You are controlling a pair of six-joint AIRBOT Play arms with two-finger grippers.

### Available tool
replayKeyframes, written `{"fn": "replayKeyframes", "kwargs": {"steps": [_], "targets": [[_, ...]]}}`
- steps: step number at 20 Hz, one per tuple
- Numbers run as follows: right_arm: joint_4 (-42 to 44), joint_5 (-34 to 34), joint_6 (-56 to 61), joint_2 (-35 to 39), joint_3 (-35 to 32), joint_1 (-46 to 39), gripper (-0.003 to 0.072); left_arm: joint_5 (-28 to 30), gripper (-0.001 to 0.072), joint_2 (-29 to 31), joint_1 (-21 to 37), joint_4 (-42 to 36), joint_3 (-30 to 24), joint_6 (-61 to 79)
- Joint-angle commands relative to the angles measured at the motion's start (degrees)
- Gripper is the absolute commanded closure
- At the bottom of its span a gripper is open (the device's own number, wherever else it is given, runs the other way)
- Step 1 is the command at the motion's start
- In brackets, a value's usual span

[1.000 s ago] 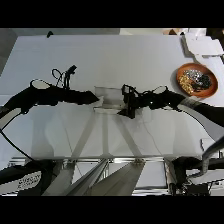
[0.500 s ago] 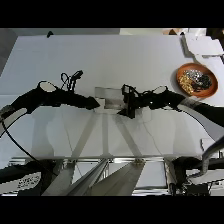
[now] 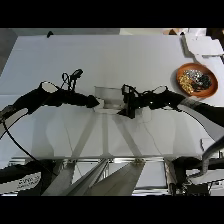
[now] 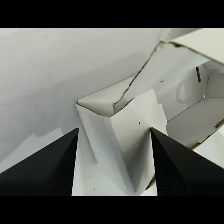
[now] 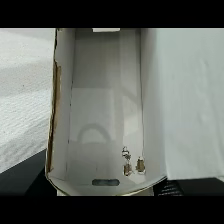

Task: Fold the box and place the chain.

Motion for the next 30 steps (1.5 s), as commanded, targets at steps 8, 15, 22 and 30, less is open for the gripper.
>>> {"fn": "replayKeyframes", "kwargs": {"steps": [8, 15, 22, 30], "targets": [[0.0, 0.0, 0.02, -0.02, 0.02, -0.02, 0.017, 0.39, 0.0197, 0.04, -4.26, 23.82, 5.86, -22.58], [0.0, 0.0, 0.0, -0.02, 0.02, -0.02, 0.017, 0.83, 0.0206, 0.02, -9.84, 32.76, 7.17, -33.9], [0.0, 0.0, 0.0, -0.02, 0.02, -0.02, 0.017, -3.5, 0.0211, -1.22, -12.74, 43.63, 14.64, -48.06], [0.0, 0.02, 0.0, -0.02, 0.02, -0.02, 0.017, -9.4, 0.0217, -7.17, -18.14, 48.76, 17.77, -54.6]]}}
